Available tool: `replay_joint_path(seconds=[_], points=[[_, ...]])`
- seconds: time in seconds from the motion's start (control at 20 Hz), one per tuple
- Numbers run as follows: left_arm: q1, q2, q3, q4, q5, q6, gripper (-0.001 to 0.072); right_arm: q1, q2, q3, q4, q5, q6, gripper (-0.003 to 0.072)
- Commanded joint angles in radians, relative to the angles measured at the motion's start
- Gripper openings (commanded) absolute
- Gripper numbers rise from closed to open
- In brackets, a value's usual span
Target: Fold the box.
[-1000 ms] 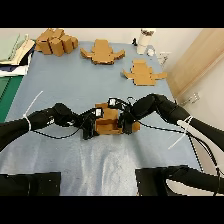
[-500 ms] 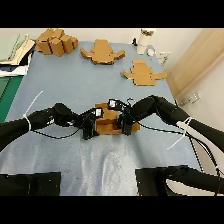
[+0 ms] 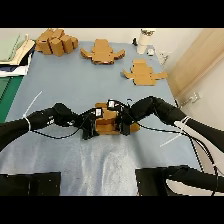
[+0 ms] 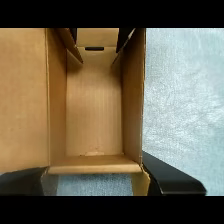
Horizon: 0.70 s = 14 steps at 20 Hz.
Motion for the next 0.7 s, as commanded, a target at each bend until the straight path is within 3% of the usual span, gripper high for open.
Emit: replay_joint_path(seconds=[0.0,0.5,0.55,0.65], points=[[0.000,0.000,0.001,0.000,0.001,0.000,0.0529,0.000,-0.004,-0.004,0.009,0.001,-0.006,0.0513],[0.000,0.000,0.001,0.000,0.001,0.000,0.0529,0.000,-0.004,-0.004,0.006,0.001,-0.006,0.0520],[0.000,0.000,0.001,0.000,0.001,0.000,0.0529,0.000,-0.004,-0.004,0.002,-0.004,-0.004,0.0490],[0.000,0.000,0.001,0.000,0.001,0.000,0.0529,-0.001,0.004,-0.003,-0.030,-0.032,0.055,0.0244]])
